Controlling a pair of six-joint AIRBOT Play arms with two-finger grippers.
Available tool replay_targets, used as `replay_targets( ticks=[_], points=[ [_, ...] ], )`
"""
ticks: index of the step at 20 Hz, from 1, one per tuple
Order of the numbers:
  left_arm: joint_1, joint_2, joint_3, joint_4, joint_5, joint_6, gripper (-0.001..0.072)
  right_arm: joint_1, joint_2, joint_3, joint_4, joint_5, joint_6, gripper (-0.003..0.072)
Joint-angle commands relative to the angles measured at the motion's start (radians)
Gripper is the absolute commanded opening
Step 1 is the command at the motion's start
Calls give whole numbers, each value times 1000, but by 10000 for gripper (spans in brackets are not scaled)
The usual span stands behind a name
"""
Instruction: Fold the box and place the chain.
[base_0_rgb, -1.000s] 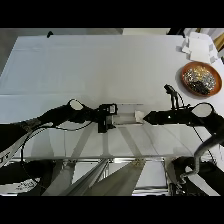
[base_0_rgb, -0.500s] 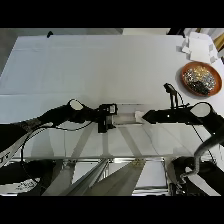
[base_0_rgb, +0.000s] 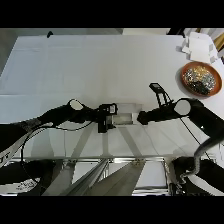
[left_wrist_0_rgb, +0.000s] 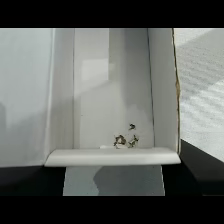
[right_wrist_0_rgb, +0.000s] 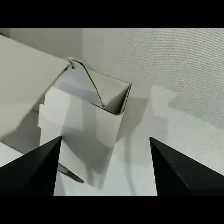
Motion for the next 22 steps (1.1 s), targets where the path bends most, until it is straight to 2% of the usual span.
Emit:
replay_targets(
  ticks=[1,5,7,13,14,18,22],
  points=[
    [0,0,0,0,0,0,333,80,-50,46,-83,-18,135,581],
    [0,0,0,0,0,0,333,151,-127,117,-156,21,246,577],
    [0,0,0,0,0,0,333,164,-151,123,-177,37,303,535],
    [0,0,0,0,0,0,333,171,-187,131,-196,47,425,489],
    [0,0,0,0,0,0,333,177,-196,136,-200,50,425,442],
    [0,0,0,0,0,0,333,202,-227,161,-268,66,498,433],
    [0,0,0,0,0,0,333,201,-227,190,-326,101,522,307]
  ],
)
